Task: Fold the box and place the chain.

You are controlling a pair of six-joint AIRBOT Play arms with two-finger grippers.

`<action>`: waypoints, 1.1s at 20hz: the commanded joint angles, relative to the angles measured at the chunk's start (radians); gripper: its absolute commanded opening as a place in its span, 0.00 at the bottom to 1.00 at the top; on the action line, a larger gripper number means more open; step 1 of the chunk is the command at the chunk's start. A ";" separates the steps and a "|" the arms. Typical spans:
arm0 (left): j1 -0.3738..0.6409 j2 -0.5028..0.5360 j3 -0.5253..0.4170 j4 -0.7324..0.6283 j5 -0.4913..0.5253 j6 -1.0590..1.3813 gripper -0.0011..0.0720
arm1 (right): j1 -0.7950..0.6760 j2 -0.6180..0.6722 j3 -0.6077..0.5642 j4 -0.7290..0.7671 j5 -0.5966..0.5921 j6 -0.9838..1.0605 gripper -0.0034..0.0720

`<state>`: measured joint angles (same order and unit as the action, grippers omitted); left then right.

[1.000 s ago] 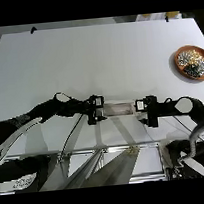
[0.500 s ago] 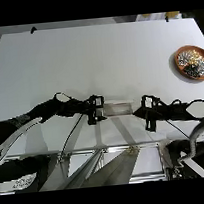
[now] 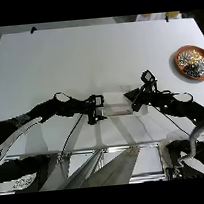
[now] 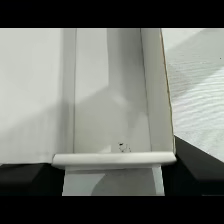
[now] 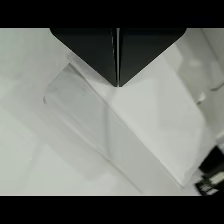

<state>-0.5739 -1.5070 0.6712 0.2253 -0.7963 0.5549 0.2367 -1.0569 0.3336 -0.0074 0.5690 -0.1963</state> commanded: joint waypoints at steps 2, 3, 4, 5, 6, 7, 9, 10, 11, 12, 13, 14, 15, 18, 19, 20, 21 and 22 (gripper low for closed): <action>-0.001 0.001 0.000 0.003 -0.001 0.002 0.20 | 0.001 -0.095 0.000 0.090 -0.060 -0.040 0.07; -0.001 0.001 0.000 0.003 -0.001 0.002 0.20 | 0.001 -0.095 0.000 0.090 -0.059 -0.036 0.07; -0.001 0.001 0.000 0.003 -0.001 0.002 0.20 | 0.001 -0.095 0.000 0.083 -0.056 -0.028 0.07; -0.001 0.001 0.000 0.003 -0.001 0.002 0.20 | 0.001 -0.095 0.000 0.072 -0.055 -0.005 0.07; -0.001 0.001 0.000 0.003 -0.001 0.002 0.20 | 0.001 -0.094 0.000 0.053 -0.048 0.016 0.07; -0.001 0.001 0.000 0.003 -0.001 0.002 0.20 | 0.000 -0.094 0.000 0.036 -0.025 0.023 0.07; -0.001 0.001 0.000 0.003 -0.001 0.002 0.20 | 0.000 -0.089 0.007 0.013 0.031 0.051 0.07; -0.001 0.001 0.000 0.003 -0.001 0.002 0.20 | 0.000 -0.076 0.014 -0.015 0.053 0.076 0.07; -0.001 0.001 0.000 0.003 0.000 0.002 0.20 | 0.000 -0.055 0.020 -0.051 0.068 0.103 0.07; -0.001 0.001 0.000 0.003 -0.001 0.002 0.20 | 0.000 -0.021 0.026 -0.106 0.078 0.134 0.07; -0.001 0.001 0.000 0.003 -0.001 0.002 0.20 | 0.000 0.019 0.030 -0.169 0.083 0.174 0.07; -0.001 0.001 0.000 0.003 -0.001 0.002 0.20 | 0.000 0.070 0.036 -0.250 0.088 0.220 0.07; -0.001 0.001 0.000 0.003 -0.001 0.002 0.20 | 0.000 0.121 0.038 -0.321 0.095 0.256 0.07; -0.001 0.001 0.000 0.003 -0.001 0.002 0.20 | 0.000 0.282 0.042 -0.606 0.117 0.397 0.07; -0.001 0.001 0.000 0.003 -0.001 0.002 0.20 | 0.000 0.324 0.042 -0.717 0.149 0.433 0.07; -0.001 0.001 0.000 0.003 -0.001 0.002 0.20 | 0.000 0.355 0.042 -0.819 0.196 0.443 0.07; -0.001 0.001 0.000 0.003 0.000 0.002 0.20 | 0.000 0.375 0.042 -0.926 0.257 0.443 0.07; -0.001 0.001 0.000 0.003 -0.001 0.002 0.20 | 0.000 0.384 0.042 -1.015 0.318 0.443 0.07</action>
